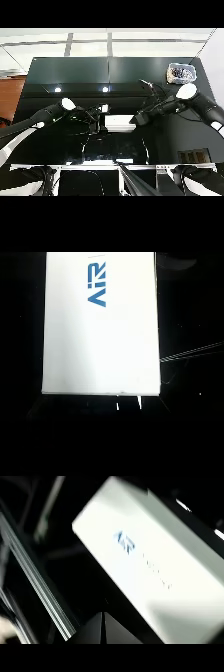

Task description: Fold the box and place the chain.

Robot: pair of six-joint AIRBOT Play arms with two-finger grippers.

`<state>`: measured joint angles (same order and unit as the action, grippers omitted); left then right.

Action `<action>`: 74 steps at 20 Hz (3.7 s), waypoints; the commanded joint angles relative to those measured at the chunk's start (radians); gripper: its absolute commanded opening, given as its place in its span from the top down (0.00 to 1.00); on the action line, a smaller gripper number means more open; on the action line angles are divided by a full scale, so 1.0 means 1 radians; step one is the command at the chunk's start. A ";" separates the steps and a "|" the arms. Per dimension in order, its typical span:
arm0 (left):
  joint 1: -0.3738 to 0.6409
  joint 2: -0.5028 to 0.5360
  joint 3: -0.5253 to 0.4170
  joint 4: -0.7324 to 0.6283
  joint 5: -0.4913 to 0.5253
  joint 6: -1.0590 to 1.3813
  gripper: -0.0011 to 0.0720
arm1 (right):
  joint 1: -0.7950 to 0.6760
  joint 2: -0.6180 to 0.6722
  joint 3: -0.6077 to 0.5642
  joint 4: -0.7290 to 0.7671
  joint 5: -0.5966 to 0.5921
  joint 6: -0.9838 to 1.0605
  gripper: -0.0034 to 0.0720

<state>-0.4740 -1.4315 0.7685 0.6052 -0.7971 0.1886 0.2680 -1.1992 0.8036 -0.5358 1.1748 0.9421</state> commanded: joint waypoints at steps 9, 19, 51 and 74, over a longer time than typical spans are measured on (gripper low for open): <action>0.000 0.000 0.001 0.000 0.000 0.000 0.59 | 0.038 -0.113 -0.108 0.020 -0.200 0.173 0.93; 0.000 0.000 0.001 -0.004 0.000 0.000 0.58 | -0.003 -0.083 -0.037 0.007 -0.003 0.126 0.93; -0.148 -0.186 0.375 0.027 -0.167 -0.349 0.02 | -0.521 0.343 -0.009 -0.154 0.169 0.108 0.93; -0.195 -0.216 0.375 0.255 -0.134 -0.278 0.02 | -0.521 0.343 -0.009 -0.154 0.159 0.109 0.93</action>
<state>-0.6460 -1.6321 1.1431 0.7719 -0.9859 -0.1028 -0.2527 -0.8574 0.7952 -0.6907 1.3342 1.0500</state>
